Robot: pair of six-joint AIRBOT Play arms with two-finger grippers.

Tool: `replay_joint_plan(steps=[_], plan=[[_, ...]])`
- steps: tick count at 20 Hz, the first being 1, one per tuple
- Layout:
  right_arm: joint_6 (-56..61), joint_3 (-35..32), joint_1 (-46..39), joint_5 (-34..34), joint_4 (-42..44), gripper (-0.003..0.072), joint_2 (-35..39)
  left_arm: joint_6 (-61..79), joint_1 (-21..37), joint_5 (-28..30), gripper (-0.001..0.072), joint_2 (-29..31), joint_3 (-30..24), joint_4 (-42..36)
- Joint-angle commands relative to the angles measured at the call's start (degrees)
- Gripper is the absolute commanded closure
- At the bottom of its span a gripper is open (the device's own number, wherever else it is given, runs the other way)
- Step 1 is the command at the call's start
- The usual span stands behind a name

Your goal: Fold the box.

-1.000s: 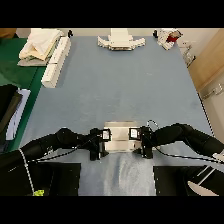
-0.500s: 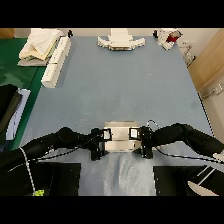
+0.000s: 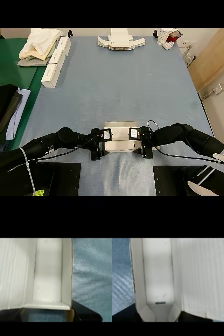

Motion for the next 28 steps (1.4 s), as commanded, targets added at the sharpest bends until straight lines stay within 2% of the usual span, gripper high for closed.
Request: replay_joint_plan(steps=[1, 13, 19, 20, 21, 25, 28], plan=[[0.0, 0.04, 0.0, 0.02, 0.02, 0.0157, 0.02, 0.02, -0.02, -0.02, 0.0182, 0.0, 0.07, 0.04], [0.2, 0.04, 0.02, -0.2, 0.28, 0.0157, 0.0, 0.0, -0.02, -0.02, 0.0181, 0.0, 0.07, 0.04], [7.54, 0.07, 0.02, -1.9, -0.22, 0.0152, 0.39, 0.0, -0.02, -0.02, 0.0181, 0.0, 0.07, 0.04], [9.05, 0.13, 0.02, -2.64, -0.31, 0.0091, 0.83, 0.0, -0.02, -0.02, 0.0181, 0.0, 0.07, 0.04], [10.38, 0.2, 0.02, -3.34, -0.7, -0.0027, 1.46, 0.0, -0.02, -0.02, 0.0181, 0.0, 0.07, 0.04], [11.69, 1.16, 0.02, -4.94, -2.08, -0.0034, 4.46, 0.0, -0.02, -0.02, 0.0181, 0.0, 0.07, 0.04], [20.37, 3.52, 0.0, -8.57, -9.55, -0.0031, 7.63, 0.02, -0.02, -0.02, 0.0181, 0.0, 0.07, 0.04]])
